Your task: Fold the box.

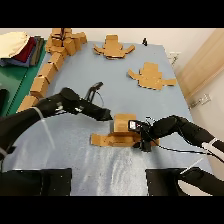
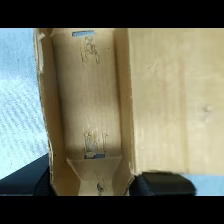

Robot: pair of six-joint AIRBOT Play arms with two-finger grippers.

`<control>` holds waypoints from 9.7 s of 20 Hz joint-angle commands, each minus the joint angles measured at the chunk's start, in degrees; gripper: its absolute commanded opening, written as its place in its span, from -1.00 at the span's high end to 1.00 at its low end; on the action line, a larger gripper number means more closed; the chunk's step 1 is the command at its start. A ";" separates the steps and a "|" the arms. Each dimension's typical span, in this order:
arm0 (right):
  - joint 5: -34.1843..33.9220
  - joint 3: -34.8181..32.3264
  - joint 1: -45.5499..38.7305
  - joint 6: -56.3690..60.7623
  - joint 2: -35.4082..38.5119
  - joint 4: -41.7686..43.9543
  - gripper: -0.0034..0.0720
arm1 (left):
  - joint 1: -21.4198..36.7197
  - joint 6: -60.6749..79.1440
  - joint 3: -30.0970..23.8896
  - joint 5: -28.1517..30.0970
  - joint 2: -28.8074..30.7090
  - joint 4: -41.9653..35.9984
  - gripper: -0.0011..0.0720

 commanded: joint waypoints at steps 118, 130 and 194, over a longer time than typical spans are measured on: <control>0.02 0.00 0.04 0.04 0.02 0.00 -0.45 | -9.94 -16.24 -7.32 2.95 3.32 5.70 -0.30; 0.02 0.00 0.04 0.04 0.02 0.00 -0.45 | -28.37 -72.65 6.54 0.79 -2.08 47.45 -0.30; 0.02 0.00 0.04 0.04 0.02 -0.09 -0.45 | -33.20 -83.65 19.28 -15.76 -12.70 55.01 -0.78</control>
